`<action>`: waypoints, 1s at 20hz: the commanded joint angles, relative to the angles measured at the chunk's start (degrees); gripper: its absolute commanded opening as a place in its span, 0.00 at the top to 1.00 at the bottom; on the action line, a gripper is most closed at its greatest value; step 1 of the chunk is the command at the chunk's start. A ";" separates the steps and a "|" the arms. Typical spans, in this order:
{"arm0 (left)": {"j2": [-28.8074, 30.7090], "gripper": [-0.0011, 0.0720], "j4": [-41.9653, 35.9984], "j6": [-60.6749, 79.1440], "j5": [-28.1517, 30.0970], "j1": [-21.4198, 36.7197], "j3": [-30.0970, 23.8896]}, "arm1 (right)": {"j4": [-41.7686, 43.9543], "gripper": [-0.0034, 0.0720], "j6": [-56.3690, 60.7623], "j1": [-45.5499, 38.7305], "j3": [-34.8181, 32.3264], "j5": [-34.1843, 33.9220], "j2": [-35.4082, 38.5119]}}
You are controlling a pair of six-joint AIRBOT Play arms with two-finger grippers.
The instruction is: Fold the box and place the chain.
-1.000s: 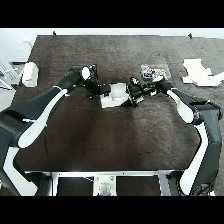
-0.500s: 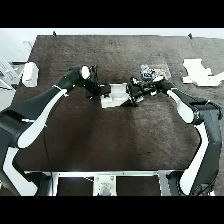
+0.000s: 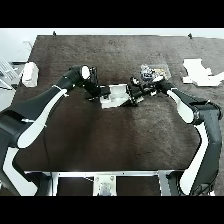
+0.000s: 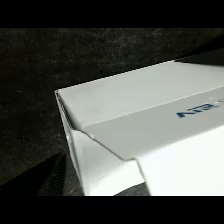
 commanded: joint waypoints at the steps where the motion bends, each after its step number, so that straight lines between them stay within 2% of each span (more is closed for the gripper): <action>1: -0.33 0.25 2.64 -2.40 -1.33 0.02 -0.04 | 0.04 0.28 0.04 0.00 0.02 -0.11 0.04; 12: -0.96 0.25 5.27 -3.96 -0.02 -0.87 2.27 | 0.04 0.28 0.04 0.00 0.02 -0.11 0.04; 17: -8.20 0.25 6.38 -5.25 -9.29 -0.90 11.74 | 0.04 0.28 0.04 0.00 0.02 -0.11 0.04; 20: -8.28 0.25 8.24 -6.01 -10.95 -0.87 13.16 | 0.04 0.28 0.04 0.00 0.02 -0.11 0.04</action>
